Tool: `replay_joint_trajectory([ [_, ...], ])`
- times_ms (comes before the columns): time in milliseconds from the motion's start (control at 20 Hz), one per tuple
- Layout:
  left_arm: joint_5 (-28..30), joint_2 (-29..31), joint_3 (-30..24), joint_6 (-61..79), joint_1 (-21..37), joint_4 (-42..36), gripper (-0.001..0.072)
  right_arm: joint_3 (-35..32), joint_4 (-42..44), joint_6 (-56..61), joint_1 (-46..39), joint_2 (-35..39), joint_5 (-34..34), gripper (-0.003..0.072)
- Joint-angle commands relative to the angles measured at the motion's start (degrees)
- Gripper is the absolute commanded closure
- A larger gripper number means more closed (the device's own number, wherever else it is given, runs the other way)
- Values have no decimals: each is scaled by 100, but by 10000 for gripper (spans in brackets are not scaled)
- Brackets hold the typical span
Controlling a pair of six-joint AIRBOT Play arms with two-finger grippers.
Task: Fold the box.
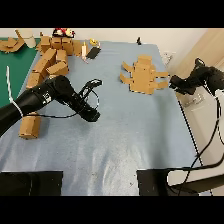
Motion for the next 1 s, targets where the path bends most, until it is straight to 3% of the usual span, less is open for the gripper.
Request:
replay_joint_trajectory([
  [0, 2, 2, 0, 2, -4, 2, 699, 737, 361, -713, -341, -883, 70, 280],
  [300, 2, 2, 0, 2, -2, 2, 699, 1676, 1102, -1217, -164, -1919, 11, 280],
  [700, 2, 2, 0, 2, -4, 2, 699, 2197, 1296, -1268, 4, -2341, -35, 298],
  [750, 2, 2, 0, 2, -2, 2, 699, 2240, 1320, -1268, 26, -2341, -155, 388],
  [850, 2, 2, 0, 2, -2, 2, 699, 2341, 1327, -1349, 96, -2339, -535, 413],
  [950, 2, 2, 0, 2, -2, 2, 699, 2465, 1373, -1381, 195, -2334, -1054, 590],
])
